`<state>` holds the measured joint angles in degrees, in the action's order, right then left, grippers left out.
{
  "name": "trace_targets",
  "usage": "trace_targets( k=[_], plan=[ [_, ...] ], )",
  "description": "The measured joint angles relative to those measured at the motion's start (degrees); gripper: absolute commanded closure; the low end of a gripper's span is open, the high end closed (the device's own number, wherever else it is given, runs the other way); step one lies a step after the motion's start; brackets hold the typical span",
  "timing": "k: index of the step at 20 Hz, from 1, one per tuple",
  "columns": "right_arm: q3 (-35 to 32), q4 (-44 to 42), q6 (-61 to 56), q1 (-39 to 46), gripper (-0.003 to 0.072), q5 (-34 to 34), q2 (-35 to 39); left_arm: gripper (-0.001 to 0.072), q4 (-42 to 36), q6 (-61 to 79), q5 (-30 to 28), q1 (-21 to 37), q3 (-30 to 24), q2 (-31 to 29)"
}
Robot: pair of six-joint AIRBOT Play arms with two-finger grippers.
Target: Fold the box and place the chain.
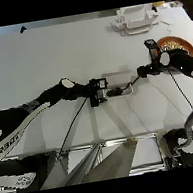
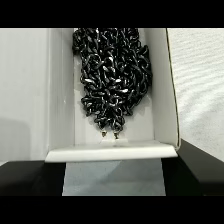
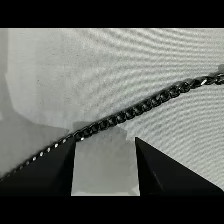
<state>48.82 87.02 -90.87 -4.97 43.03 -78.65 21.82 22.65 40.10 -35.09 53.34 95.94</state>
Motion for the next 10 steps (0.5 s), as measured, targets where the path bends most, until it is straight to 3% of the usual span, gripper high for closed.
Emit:
trace_targets(
  k=[5, 10],
  plan=[
    [0.00, 0.13, -0.22, 0.00, 0.0397, -1.05, -0.81, 0.0627, 0.00, 0.00, 0.02, 0.00, -0.02, 0.00],
    [0.00, 0.20, -0.20, 0.00, 0.0398, -1.05, -0.96, 0.0627, 0.00, 0.00, 0.00, 0.00, -0.02, 0.00]
  ],
)
